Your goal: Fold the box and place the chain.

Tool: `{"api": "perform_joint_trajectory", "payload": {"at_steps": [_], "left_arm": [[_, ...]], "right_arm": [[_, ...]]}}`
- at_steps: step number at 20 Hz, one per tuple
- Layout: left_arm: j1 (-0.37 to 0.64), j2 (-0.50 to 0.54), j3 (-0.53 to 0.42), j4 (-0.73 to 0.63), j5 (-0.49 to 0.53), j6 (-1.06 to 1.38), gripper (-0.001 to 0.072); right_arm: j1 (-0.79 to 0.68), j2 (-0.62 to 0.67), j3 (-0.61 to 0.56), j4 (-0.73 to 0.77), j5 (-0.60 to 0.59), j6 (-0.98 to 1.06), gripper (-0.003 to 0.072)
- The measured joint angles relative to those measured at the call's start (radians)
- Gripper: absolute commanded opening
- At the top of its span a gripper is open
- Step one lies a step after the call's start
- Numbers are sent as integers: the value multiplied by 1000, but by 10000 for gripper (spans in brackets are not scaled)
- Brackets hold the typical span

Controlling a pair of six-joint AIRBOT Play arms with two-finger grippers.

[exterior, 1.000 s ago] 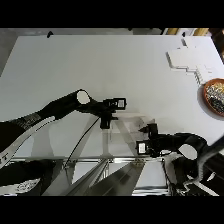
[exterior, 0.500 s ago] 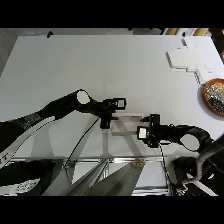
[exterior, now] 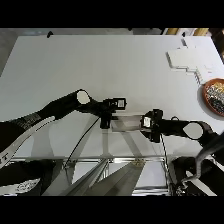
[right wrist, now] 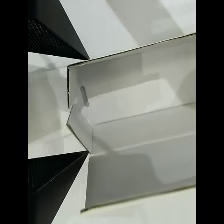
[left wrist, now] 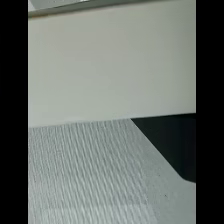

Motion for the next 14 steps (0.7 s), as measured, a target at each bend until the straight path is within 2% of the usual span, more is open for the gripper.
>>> {"api": "perform_joint_trajectory", "payload": {"at_steps": [6,14], "left_arm": [[0,0,0,0,0,0,12],[0,0,0,0,-2,1,12]], "right_arm": [[-91,-49,3,111,42,-120,618],[-137,-210,4,263,85,-344,622]]}}
